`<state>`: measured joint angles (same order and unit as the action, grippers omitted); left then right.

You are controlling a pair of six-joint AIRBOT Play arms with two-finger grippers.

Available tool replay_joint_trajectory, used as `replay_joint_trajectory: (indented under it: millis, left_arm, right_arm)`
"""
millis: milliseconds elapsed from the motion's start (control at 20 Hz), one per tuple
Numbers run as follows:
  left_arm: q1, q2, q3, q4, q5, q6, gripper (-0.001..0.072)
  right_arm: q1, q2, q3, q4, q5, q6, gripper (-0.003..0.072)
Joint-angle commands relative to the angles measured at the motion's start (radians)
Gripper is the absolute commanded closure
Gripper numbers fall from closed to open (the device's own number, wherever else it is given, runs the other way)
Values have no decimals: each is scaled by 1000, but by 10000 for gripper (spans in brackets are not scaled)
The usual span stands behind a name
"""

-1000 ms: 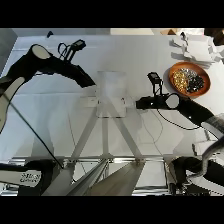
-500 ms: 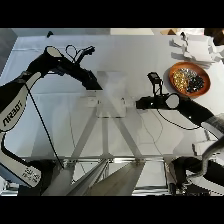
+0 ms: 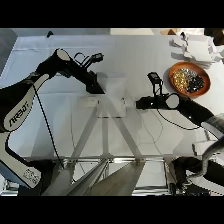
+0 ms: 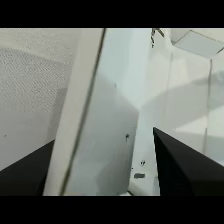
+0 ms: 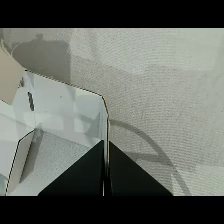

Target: Fold the box and place the chain.

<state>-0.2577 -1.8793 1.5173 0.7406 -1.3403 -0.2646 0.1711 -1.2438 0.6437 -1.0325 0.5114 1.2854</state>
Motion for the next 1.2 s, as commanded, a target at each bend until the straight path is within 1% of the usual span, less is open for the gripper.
replay_joint_trajectory:
  millis: [0, 50, 100, 200, 250, 1150]
  left_arm:
    - [-6, -15, 0, 8, 5, 41, 220]
    - [-6, -19, 0, 8, 5, 42, 292]
    - [-6, -24, 0, 8, 5, 48, 422]
    - [-6, -26, 0, 8, 3, 82, 617]
    - [-6, -26, 0, 8, 2, 87, 700]
    - [-6, -26, 0, 8, 2, 82, 699]
  right_arm:
    - [1, -1, 0, 0, 0, 0, 675]
    - [1, -1, 0, 0, 0, 0, 675]
    - [1, -1, 0, 0, 0, 0, 675]
    - [1, -1, 0, 0, 0, 0, 675]
    - [1, -1, 0, 0, 0, 0, 675]
    - [1, -1, 0, 0, 0, 0, 675]
